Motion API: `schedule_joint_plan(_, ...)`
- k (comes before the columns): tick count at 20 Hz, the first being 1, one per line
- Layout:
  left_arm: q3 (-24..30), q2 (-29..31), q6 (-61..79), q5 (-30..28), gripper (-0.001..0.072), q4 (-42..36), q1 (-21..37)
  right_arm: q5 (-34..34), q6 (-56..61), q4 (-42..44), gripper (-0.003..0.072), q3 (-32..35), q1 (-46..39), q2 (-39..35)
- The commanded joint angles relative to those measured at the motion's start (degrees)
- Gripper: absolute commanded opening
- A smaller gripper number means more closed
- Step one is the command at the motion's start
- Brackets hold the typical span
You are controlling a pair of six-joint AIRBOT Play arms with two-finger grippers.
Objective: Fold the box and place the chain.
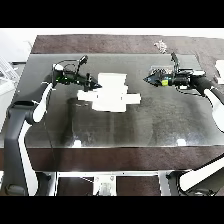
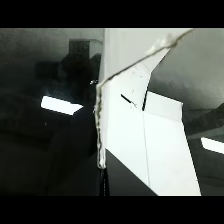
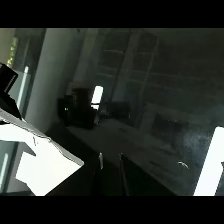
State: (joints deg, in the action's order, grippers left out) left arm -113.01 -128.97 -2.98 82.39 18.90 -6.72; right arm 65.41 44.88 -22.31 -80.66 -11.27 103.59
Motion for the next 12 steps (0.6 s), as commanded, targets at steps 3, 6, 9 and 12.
schedule_joint_plan(3,7.41,1.4,11.41,-1.95,0.0015,-7.39,0.04,0.0,-2.84,0.26,0.0156,3.13,-0.24,0.02)
schedule_joint_plan(6,14.43,5.73,20.92,-5.99,0.0015,-7.37,0.04,-1.14,-3.61,0.28,0.0156,4.0,0.26,0.04)
schedule_joint_plan(9,18.43,7.21,25.57,-10.05,0.0015,-7.3,0.04,-1.53,-3.58,0.44,0.0156,4.13,1.36,0.07)
schedule_joint_plan(12,19.17,7.34,27.5,-10.67,0.0015,-7.3,0.04,-1.57,-3.61,0.26,0.0156,4.13,1.86,0.17)
